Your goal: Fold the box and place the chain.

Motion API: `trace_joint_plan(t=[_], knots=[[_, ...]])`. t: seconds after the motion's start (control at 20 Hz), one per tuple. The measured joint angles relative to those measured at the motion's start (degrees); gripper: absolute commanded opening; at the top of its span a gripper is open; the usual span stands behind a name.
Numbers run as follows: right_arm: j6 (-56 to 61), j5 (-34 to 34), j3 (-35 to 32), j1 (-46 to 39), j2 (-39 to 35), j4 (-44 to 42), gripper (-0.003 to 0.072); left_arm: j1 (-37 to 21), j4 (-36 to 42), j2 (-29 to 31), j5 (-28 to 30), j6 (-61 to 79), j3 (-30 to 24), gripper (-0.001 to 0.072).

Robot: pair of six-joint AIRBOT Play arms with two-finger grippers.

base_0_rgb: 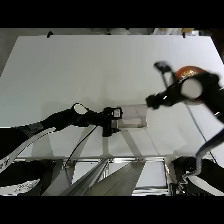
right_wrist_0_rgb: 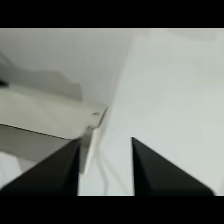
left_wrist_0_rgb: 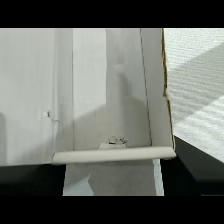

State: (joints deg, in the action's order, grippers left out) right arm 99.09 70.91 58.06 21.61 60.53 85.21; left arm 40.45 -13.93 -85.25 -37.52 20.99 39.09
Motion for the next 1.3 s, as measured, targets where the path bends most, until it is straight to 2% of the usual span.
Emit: trace_joint_plan(t=[0.25, 0.4, 0.6, 0.65, 0.7, 1.05, 1.3], knots=[[-7.45, 0.28, 8.7, -17.84, 4.13, 0.55, 0.0219, 0.0, 0.0, 0.0, -0.02, 0.0, 0.0, 0.0372], [-10.45, -1.79, 10.27, -27.69, 8.57, 1.31, 0.0219, 0.0, 0.0, 0.0, -0.02, 0.0, 0.0, 0.0372], [-12.22, -5.03, 10.93, -36.44, 15.13, 1.99, 0.0219, 0.0, 0.0, 0.0, -0.02, 0.0, 0.0, 0.0372], [-12.74, -5.55, 10.99, -37.83, 16.87, 2.14, 0.0212, 0.0, 0.0, 0.0, -0.02, 0.0, 0.0, 0.0372], [-13.22, -5.99, 11.08, -38.82, 18.49, 2.51, 0.0167, 0.0, 0.0, 0.0, 0.0, 0.0, 0.0, 0.0372], [-14.03, -7.39, 11.17, -41.13, 27.23, 4.52, 0.0164, 0.0, 0.0, 0.0, -0.02, 0.0, 0.0, 0.0372], [-13.86, -8.13, 11.17, -41.33, 29.57, 4.9, 0.0156, 0.0, 0.0, 0.0, -0.02, 0.0, -0.02, 0.0372]])
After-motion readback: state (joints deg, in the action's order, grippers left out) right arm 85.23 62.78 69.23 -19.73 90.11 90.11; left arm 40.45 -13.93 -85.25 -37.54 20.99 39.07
